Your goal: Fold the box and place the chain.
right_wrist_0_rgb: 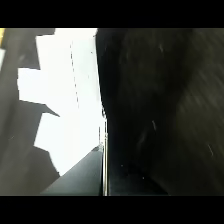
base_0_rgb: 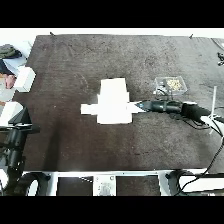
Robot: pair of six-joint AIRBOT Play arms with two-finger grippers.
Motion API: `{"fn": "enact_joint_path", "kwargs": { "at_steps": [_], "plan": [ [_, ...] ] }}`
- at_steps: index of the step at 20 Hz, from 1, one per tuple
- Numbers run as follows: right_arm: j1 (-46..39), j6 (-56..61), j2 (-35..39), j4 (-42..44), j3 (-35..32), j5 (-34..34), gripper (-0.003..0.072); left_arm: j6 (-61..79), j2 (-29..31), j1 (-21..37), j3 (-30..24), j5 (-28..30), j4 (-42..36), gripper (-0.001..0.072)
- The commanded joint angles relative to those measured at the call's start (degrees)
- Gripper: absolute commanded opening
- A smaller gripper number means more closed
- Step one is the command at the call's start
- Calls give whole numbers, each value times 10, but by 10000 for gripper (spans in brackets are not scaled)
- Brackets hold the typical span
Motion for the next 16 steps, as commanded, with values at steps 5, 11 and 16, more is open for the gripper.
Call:
{"fn": "enact_joint_path", "kwargs": {
  "at_steps": [5, 11, 16],
  "plan": [
    [115, 13, -5, 47, 38, -173, -14, 84, -1, 0, 3, -124, 20, 405],
    [140, 10, -5, 48, 39, -212, -14, 100, -21, 0, 29, -153, 19, 408],
    [140, 11, -5, 47, 39, -208, -13, 103, -227, 0, 119, -172, 19, 427]
  ]
}}
